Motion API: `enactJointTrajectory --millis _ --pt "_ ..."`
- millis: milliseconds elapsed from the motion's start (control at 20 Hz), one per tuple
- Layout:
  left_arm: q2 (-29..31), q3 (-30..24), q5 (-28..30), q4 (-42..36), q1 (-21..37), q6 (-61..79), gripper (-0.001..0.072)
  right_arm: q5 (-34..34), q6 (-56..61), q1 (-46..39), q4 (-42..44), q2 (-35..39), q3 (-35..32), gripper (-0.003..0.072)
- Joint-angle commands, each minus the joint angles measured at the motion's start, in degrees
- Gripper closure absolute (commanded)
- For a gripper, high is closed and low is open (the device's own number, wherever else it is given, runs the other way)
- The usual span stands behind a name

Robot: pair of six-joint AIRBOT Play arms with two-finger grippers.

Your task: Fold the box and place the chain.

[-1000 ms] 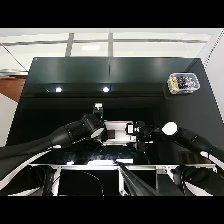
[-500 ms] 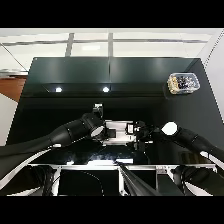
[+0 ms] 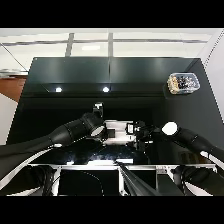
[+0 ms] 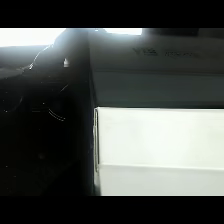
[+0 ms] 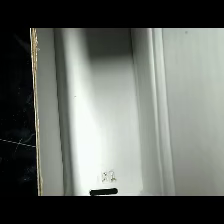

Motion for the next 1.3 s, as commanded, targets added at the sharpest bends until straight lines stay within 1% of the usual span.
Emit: enactJointTrajectory --millis 0,450,550,600,650,850,1050,1250 --pt "-0.04 0.04 0.33 -0.15 -0.04 0.04 0.0679 -0.02 0.0 0.0 -0.02 0.0 -0.02 0.02" --pt "-0.04 0.04 -0.07 0.5 -0.04 0.02 0.068 -0.04 0.0 0.0 0.0 0.0 -0.02 0.02" --pt "-0.04 0.04 -0.09 0.52 -0.04 0.02 0.0681 -0.04 0.9 0.0 0.02 0.0 -0.02 0.019" --pt "-0.04 0.07 -0.09 0.52 -0.04 0.02 0.068 -0.04 0.9 0.0 0.0 0.02 -0.02 0.0054" --pt "-0.04 0.17 -0.26 0.55 -0.04 0.02 0.0681 -0.07 0.87 0.0 -0.07 0.17 -0.02 0.0001" --pt "-0.02 2.47 -3.89 4.52 -0.04 -0.02 0.0681 -0.02 1.29 -0.04 -1.73 2.38 0.02 0.0001" --pt "-0.57 2.58 -3.85 4.74 -0.04 -0.68 0.068 -0.02 3.28 -0.17 -5.55 5.88 0.33 0.0002" --pt "-1.18 2.58 -2.4 4.55 -0.04 -0.68 0.068 -0.04 3.67 -0.15 -6.69 5.97 0.39 0.0002"
